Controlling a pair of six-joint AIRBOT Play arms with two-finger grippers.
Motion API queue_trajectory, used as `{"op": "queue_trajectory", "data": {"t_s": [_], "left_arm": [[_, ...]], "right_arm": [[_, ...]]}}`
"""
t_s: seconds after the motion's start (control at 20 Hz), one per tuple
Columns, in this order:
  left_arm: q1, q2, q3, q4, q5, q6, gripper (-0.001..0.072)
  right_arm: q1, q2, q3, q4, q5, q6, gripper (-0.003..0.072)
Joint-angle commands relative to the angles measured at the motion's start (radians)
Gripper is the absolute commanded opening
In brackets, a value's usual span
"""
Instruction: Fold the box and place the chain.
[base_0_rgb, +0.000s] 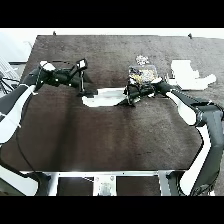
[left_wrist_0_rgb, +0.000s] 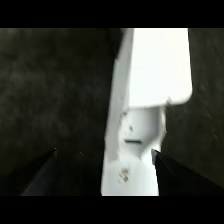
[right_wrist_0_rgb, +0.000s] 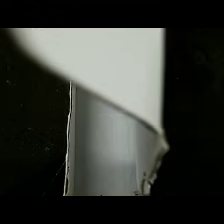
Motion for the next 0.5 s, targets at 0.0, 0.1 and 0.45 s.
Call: {"op": "queue_trajectory", "data": {"t_s": [0.0,0.1,0.45], "left_arm": [[0.002,0.005,0.001,0.171,-0.068,-0.113,0.0664],[-0.027,0.002,-0.002,0.181,-0.052,-0.112,0.0664],[-0.119,-0.033,-0.033,0.224,0.08,-0.121,0.0664]], "right_arm": [[0.0,0.0,0.0,0.0,0.0,0.0,0.0416],[0.0,0.0,0.0,0.0,0.0,0.0,0.0416],[0.0,0.0,0.0,0.0,0.001,0.0,0.0416]]}}
